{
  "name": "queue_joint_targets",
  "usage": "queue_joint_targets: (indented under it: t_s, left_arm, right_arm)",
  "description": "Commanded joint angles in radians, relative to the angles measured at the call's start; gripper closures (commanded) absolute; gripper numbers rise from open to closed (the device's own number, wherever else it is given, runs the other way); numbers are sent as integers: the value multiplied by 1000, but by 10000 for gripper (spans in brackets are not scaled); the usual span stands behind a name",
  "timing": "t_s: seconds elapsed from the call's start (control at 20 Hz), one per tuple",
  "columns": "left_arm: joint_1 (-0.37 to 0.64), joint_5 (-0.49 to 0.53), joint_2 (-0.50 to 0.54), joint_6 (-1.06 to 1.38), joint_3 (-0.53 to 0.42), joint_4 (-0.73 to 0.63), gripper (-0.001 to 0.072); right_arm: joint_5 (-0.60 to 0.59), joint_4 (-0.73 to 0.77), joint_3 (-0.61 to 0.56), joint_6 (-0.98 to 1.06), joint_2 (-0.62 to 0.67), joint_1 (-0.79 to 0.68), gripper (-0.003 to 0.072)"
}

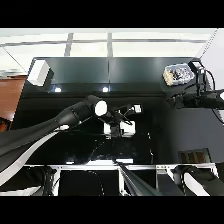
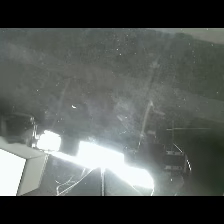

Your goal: Fold the box and place the chain.

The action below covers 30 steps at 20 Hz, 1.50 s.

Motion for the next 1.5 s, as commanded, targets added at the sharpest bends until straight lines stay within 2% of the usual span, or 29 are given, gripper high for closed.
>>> queue_joint_targets:
  t_s: [0.0,0.05,0.1,0.25,0.4,0.5,0.6,0.7,0.85,0.95,1.05,1.2,1.45]
  left_arm:
    - [-43,-34,0,-99,11,222,76]
    - [-44,-48,2,-138,24,256,263]
    - [-39,-81,8,-189,50,282,393]
    - [21,-256,73,-323,137,372,405]
    - [160,-446,189,-483,161,526,404]
    - [323,-565,266,-612,159,596,402]
    - [537,-606,334,-688,136,601,402]
    - [761,-532,383,-716,77,541,402]
    - [1053,-388,367,-697,-2,414,402]
    - [1211,-330,322,-688,-8,335,402]
    - [1321,-274,267,-595,-8,208,401]
    - [1366,-181,173,-450,-1,132,401]
    - [1309,-92,-23,-306,117,139,401]
  right_arm:
    - [0,2,-2,3,0,0,668]
    - [1,2,-2,3,0,0,668]
    - [2,2,-2,3,0,0,668]
    - [6,2,-2,7,0,0,668]
    - [8,2,-2,14,0,0,668]
    - [9,2,-2,18,0,0,668]
    - [8,3,-2,18,0,0,668]
    - [8,18,-2,18,0,0,668]
    - [7,48,-12,19,0,2,668]
    - [10,54,-16,32,0,2,668]
    - [8,64,-16,33,0,2,668]
    - [6,108,-16,34,0,2,668]
    - [5,137,-16,47,0,2,668]
